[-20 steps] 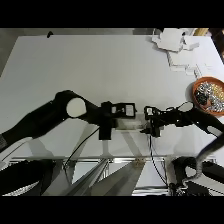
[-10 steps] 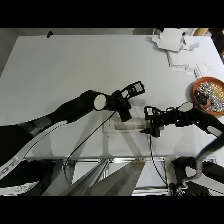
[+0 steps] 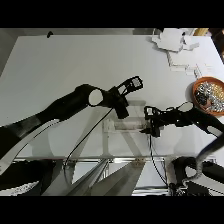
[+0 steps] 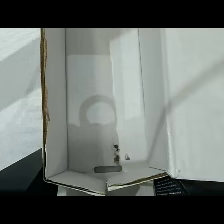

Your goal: Fold the box and place the chain.

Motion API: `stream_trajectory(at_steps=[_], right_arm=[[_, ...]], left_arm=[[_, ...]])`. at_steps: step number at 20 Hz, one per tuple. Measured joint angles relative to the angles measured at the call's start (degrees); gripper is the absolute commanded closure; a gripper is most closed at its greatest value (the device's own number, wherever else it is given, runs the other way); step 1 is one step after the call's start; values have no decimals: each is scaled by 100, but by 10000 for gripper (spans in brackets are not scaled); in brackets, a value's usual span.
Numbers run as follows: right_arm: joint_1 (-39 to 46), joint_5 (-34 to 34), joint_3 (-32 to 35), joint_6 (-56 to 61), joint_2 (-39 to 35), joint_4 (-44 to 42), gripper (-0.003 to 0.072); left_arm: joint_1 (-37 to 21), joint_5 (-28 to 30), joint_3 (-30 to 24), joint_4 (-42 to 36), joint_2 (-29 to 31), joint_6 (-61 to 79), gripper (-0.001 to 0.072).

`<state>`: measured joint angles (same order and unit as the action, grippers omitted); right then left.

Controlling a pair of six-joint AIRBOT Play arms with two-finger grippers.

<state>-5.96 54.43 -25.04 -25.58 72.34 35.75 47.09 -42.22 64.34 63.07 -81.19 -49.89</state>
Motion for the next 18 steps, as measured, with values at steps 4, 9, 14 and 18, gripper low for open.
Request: stream_trajectory(at_steps=[4,9,14,18], right_arm=[[0,0,0,-2,0,0,251],[0,2,0,0,0,0,251],[0,2,0,0,0,0,251],[0,2,0,0,0,0,251]], left_arm=[[109,-1054,-94,481,369,-210,707],[92,-1408,-730,640,468,-262,707],[-50,-1512,-1226,507,509,-166,701],[-236,-1451,-1460,411,525,352,570]])
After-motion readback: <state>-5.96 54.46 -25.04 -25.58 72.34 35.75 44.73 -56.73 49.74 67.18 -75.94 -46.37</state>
